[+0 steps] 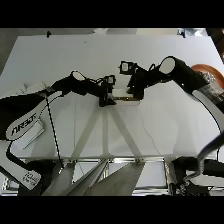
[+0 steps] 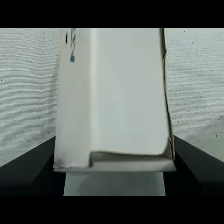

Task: Fold the box and place the chain.

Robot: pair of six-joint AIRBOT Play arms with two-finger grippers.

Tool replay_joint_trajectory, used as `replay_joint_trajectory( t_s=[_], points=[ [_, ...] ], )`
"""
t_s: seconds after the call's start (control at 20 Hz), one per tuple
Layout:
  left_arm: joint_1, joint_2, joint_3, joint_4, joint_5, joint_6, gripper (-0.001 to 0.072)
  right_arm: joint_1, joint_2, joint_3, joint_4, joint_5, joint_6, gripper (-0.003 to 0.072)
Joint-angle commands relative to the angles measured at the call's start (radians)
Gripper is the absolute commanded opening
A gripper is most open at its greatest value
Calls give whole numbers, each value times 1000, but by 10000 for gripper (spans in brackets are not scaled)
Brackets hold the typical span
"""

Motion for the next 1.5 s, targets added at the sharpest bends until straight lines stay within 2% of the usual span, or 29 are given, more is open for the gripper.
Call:
replay_joint_trajectory(
  t_s=[0.0,0.1,0.7,0.75,0.8,0.85,1.05,1.2,1.45],
  points=[
    [0,0,1,0,0,1,284,31,0,-1,-68,-34,43,260],
    [0,0,1,0,0,1,284,43,0,-3,-98,-29,80,188],
    [0,0,1,0,0,1,284,54,-2,-81,-114,-28,109,201],
    [0,0,1,0,0,1,284,55,-2,-81,-114,-28,109,215],
    [0,0,1,0,0,0,284,54,-1,-81,-114,-28,110,301],
    [0,0,1,0,0,1,284,54,-2,-81,-114,-26,113,352],
    [0,0,1,0,0,1,284,58,-1,-81,-110,17,113,358],
    [0,0,1,0,0,1,284,58,8,-81,-102,2,119,358],
    [0,0,1,0,0,1,284,57,23,-81,-33,-27,297,356]
  ],
)
